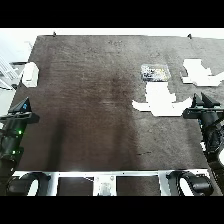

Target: Fold the box and place the chain.

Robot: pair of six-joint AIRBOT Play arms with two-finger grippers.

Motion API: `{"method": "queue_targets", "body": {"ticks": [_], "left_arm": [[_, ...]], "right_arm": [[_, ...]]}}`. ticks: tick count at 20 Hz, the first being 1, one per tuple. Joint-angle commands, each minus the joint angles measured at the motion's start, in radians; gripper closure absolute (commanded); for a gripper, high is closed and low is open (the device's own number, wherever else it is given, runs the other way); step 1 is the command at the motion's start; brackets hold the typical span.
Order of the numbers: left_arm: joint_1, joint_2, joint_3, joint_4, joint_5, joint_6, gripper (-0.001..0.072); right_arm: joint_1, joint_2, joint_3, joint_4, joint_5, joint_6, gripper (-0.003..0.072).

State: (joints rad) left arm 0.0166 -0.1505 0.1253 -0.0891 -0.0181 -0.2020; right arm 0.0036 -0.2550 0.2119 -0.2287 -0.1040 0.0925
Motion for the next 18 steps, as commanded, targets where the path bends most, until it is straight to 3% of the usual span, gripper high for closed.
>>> {"method": "queue_targets", "body": {"ticks": [1,5,7,10,13,16,18], "left_arm": [[0.001,0.001,0.0,0.0,0.0,0.0,0.0688],[0.001,0.001,0.0,0.0,0.001,0.0,0.0687],[0.001,0.001,0.0,0.0,0.001,0.0,0.0687],[0.001,0.001,0.0,0.0,0.0,0.0,0.0687],[0.001,0.001,0.0,0.0,0.0,0.0,0.0687],[0.001,0.001,0.0,0.0,0.0,0.0,0.0688],[0.001,0.001,0.0,0.0,0.0,0.0,0.0688]], "right_arm": [[0.0,0.001,0.0,0.0,0.0,0.0,0.045],[0.0,0.001,0.0,0.014,0.0,0.015,0.0443],[-0.001,0.0,0.016,0.003,0.0,0.018,0.0222],[-0.002,-0.08,0.103,0.003,-0.001,0.0,0.0225],[-0.044,-0.306,0.264,0.011,0.012,0.001,0.0233],[-0.171,-0.562,0.444,0.01,0.204,0.064,0.0233],[-0.304,-0.726,0.56,-0.027,0.438,0.198,0.0235]]}}
